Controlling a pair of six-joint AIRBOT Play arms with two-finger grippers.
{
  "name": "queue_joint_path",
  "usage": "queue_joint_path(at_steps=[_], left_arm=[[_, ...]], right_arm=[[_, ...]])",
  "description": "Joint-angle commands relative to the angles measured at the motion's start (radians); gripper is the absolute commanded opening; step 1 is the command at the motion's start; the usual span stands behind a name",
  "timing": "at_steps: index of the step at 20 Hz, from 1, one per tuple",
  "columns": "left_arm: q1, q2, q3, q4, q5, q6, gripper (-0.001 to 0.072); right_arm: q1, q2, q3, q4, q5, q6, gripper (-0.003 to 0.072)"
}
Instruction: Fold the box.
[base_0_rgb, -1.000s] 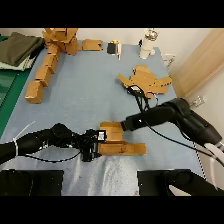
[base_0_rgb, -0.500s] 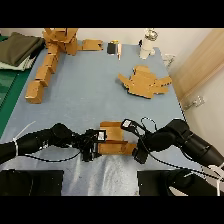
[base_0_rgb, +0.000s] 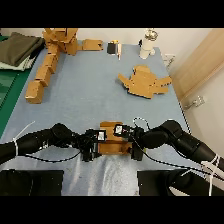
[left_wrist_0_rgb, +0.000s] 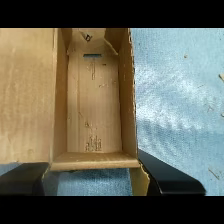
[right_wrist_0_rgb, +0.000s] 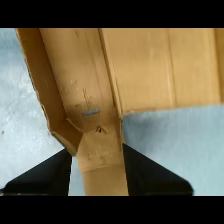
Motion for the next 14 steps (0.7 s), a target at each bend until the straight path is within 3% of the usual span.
queue_joint_path(at_steps=[1, 5, 7, 12, 13, 14], left_arm=[[0.0, 0.0, 0.001, 0.0, 0.0, 0.0, 0.0454], [0.0, 0.0, 0.001, 0.0, 0.0, 0.0, 0.0454], [0.0, 0.0, 0.001, 0.0, 0.0, 0.0, 0.0454], [0.0, 0.0, 0.001, 0.0, 0.0, 0.0, 0.0454], [0.0, 0.0, 0.001, 0.0, -0.001, 0.0, 0.0454], [0.0, 0.0, 0.001, 0.0, 0.0, 0.0, 0.0454]], right_arm=[[0.0, -0.004, -0.001, 0.053, 0.056, -0.099, 0.0462], [0.015, -0.003, -0.001, 0.076, 0.039, -0.099, 0.044], [0.029, -0.003, -0.001, 0.082, 0.013, -0.099, 0.0226], [0.042, -0.003, -0.001, 0.085, 0.037, -0.099, 0.0222], [0.042, -0.003, -0.001, 0.085, 0.053, -0.099, 0.0204], [0.042, -0.003, -0.001, 0.086, 0.064, -0.099, 0.0119]])
